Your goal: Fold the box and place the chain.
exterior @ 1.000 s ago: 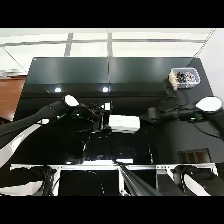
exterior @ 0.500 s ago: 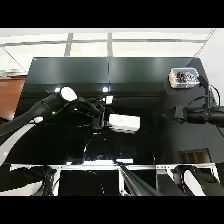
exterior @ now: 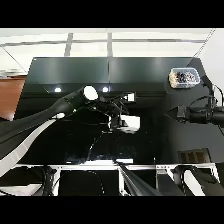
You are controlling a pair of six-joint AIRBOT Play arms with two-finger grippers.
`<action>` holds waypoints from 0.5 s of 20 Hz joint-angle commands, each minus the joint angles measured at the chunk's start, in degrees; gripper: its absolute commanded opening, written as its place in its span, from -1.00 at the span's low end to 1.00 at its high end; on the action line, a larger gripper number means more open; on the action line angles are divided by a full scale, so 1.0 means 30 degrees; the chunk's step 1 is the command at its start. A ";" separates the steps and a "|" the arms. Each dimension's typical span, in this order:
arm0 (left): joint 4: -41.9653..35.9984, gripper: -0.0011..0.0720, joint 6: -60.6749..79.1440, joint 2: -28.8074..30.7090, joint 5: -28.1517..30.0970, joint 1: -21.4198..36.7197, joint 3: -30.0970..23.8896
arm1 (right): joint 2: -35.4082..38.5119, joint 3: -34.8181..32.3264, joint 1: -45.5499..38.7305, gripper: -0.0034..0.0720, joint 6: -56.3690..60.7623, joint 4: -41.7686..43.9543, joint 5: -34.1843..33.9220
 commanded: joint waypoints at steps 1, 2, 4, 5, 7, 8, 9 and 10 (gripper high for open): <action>0.0328 0.99 -0.1071 -0.0561 -0.0576 -0.0087 0.0328 | 0.0015 0.0022 -0.0015 -0.89 -0.0117 -0.0073 -0.0146; 0.0321 0.99 -0.1195 -0.0561 -0.0845 -0.0087 0.0328 | 0.0015 0.0022 -0.0015 -0.89 -0.0117 -0.0095 -0.0262; 0.0328 0.99 -0.1348 -0.0561 -0.1268 -0.0087 0.0328 | 0.0015 0.0022 -0.0015 -0.89 -0.0117 -0.0153 -0.0452; 0.0328 0.99 -0.1348 -0.0561 -0.1392 -0.0095 0.0328 | 0.0015 0.0022 -0.0015 -0.89 -0.0117 -0.0153 -0.0525; 0.0328 0.99 -0.1348 -0.0561 -0.1464 -0.0109 0.0328 | 0.0015 0.0022 -0.0015 -0.89 -0.0117 -0.0153 -0.0605; 0.0357 0.99 -0.1341 -0.0561 -0.1457 -0.0153 0.0328 | 0.0015 0.0015 -0.0007 -0.89 -0.0117 -0.0153 -0.0641; 0.0561 0.99 -0.1333 -0.0561 -0.1384 -0.0197 0.0328 | 0.0015 0.0022 -0.0015 -0.89 -0.0117 -0.0153 -0.0641; 0.0816 0.99 -0.1333 -0.0561 -0.1290 -0.0248 0.0328 | 0.0015 0.0022 -0.0015 -0.89 -0.0117 -0.0153 -0.0648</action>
